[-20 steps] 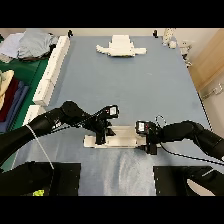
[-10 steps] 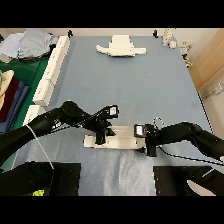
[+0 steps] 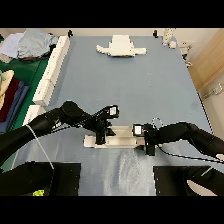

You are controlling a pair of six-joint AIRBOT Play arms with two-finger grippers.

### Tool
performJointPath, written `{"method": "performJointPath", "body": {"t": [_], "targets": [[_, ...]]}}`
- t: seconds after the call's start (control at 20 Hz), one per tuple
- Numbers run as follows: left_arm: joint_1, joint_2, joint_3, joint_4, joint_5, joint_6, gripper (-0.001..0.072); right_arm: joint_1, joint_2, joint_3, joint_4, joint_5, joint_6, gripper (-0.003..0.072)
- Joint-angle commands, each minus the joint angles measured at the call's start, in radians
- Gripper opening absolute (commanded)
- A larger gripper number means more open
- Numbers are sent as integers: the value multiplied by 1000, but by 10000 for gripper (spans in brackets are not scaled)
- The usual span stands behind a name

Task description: Fold the box.

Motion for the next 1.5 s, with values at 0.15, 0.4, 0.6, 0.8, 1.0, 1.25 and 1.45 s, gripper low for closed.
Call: {"method": "performJointPath", "body": {"t": [0.15, 0.4, 0.6, 0.8, 1.0, 1.25, 1.45], "targets": [[0, 0, 0, 0, 2, 0, 13, 1, -2, 0, 5, 5, 0, 446], [0, 0, 0, 0, 2, 0, 13, 1, -2, 0, 5, 8, 0, 447], [0, 0, 0, 0, 2, 0, 13, 1, -2, 0, 6, 13, 0, 450], [0, 0, 0, 0, 2, 0, 13, 1, -2, 2, 7, 16, 0, 470], [0, 0, 0, 0, 2, 0, 13, 1, -2, 2, 6, 16, 6, 616], [0, 0, 0, 0, 2, 0, 13, 2, 1, 2, 14, 16, 5, 617], [0, 0, 0, 0, 2, 0, 13, 3, -2, 1, 20, 16, 5, 605]]}}
